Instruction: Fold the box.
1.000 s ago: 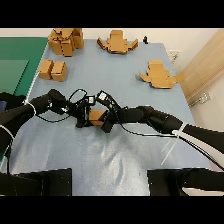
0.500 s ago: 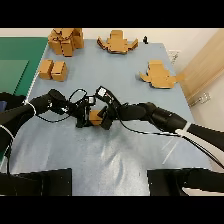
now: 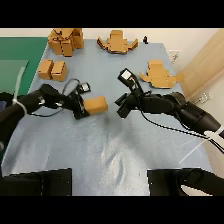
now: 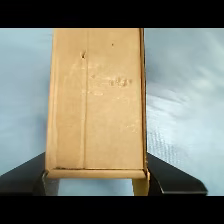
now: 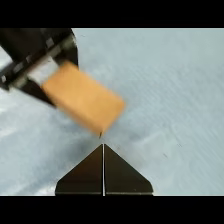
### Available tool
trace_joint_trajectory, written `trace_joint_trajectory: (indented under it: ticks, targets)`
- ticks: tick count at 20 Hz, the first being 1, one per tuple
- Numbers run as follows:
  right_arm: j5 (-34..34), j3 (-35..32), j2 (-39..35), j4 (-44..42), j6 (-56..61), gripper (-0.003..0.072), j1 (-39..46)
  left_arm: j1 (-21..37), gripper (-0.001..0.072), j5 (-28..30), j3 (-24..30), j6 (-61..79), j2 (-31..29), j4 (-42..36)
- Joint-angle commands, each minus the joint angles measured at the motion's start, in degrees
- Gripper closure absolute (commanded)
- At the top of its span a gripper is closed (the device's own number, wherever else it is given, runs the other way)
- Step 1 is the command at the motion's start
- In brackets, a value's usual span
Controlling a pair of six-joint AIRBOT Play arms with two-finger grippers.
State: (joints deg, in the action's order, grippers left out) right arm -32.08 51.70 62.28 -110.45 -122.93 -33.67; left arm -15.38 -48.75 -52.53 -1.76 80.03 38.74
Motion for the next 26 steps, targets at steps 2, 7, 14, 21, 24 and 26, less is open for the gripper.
trace_joint_trajectory:
  ticks: [2, 7, 14, 21, 24, 26]
  targets:
    - [-1.0, -2.0, -2.5, 2.9, 3.0, 0.0677, 3.4, 9.2, 0.0699, 17.7, -0.7, -22.5, -11.0, 4.5]
    - [-1.3, -2.1, -2.4, 3.3, 3.0, 0.0676, 4.4, 28.5, 0.0701, 13.6, 0.9, -44.8, -13.5, 20.4]
    - [-1.4, -2.1, -2.3, 3.1, 3.6, 0.0676, 4.4, 28.7, 0.0701, 18.4, -2.7, -44.8, 1.9, 18.8]
    - [-1.7, -2.1, -2.3, 2.4, 5.1, 0.0676, 4.4, 26.5, 0.0700, 18.8, -14.7, -50.1, 14.2, 18.1]
    - [-2.3, -2.1, -2.3, 2.2, 5.1, 0.0676, 4.4, 26.4, 0.0699, 19.4, -14.8, -50.6, 14.9, 19.6]
    - [-2.8, -2.1, -2.3, 2.2, 5.1, 0.0676, 4.4, 26.4, 0.0698, 19.2, -14.8, -50.2, 15.5, 19.6]
